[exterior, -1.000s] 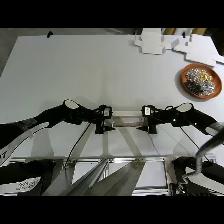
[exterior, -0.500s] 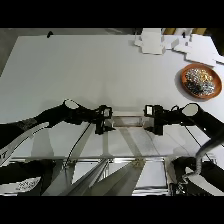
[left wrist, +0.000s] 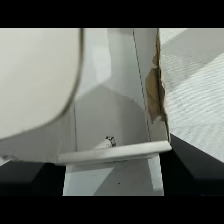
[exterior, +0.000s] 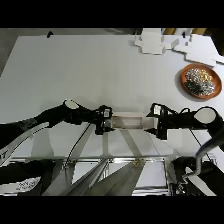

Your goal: Fold the box and place the chain.

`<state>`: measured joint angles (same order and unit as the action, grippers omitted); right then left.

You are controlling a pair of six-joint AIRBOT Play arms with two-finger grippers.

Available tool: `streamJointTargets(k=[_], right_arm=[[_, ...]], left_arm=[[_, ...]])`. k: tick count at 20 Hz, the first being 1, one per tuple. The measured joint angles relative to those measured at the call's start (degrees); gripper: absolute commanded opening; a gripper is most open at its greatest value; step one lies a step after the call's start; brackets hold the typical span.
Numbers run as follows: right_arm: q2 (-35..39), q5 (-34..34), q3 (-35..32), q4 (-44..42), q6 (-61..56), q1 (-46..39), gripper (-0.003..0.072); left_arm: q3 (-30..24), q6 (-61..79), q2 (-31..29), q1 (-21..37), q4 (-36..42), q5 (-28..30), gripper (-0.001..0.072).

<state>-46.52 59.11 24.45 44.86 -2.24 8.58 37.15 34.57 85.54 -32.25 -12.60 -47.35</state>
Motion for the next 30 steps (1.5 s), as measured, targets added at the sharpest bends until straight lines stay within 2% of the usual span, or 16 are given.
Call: streamJointTargets(k=[1,4,7,9,10,12,13,16,21,26,30], right_arm=[[0.2,0.4,0.0,-3.1,0.0,0.0,0.0298],[0.2,0.3,0.0,-7.5,0.8,0.0,0.0322],[0.1,-0.4,0.0,-9.0,1.2,0.0,0.0539],[0.0,-1.0,0.0,-9.4,1.4,0.0,0.0561],[0.0,-1.2,0.0,-9.3,1.3,0.0,0.053],[0.0,-1.2,0.0,-9.0,0.4,0.0,0.0339],[0.0,-1.2,0.0,-9.3,0.0,0.0,0.0273],[0.0,-0.7,0.0,-11.7,-0.5,0.0,0.0163],[-2.5,-6.8,0.0,-17.9,-0.1,0.0,0.0161],[-11.5,-17.4,0.0,-23.4,-0.5,0.0,0.0163],[-16.3,-19.4,0.0,-25.5,-0.8,0.0,0.0163]], left_arm=[[0.0,0.0,0.0,0.0,0.0,0.0,0.0171],[0.0,-0.1,0.0,0.0,0.0,0.0,0.0171],[0.0,-0.2,0.0,0.0,0.2,0.2,0.0171],[0.0,-0.2,0.0,0.0,0.2,0.2,0.0171],[0.0,-0.2,0.0,0.0,0.2,0.2,0.0171],[0.0,-0.2,0.0,0.0,0.2,0.2,0.0171],[0.0,-0.2,0.0,0.0,0.2,0.2,0.0171],[0.0,-0.2,0.0,0.0,0.2,0.2,0.0171],[0.0,-0.1,0.0,0.0,0.2,0.2,0.0171],[0.0,-0.1,0.0,0.0,0.2,0.3,0.0171],[0.0,-0.1,0.0,0.0,0.2,0.3,0.0171]])
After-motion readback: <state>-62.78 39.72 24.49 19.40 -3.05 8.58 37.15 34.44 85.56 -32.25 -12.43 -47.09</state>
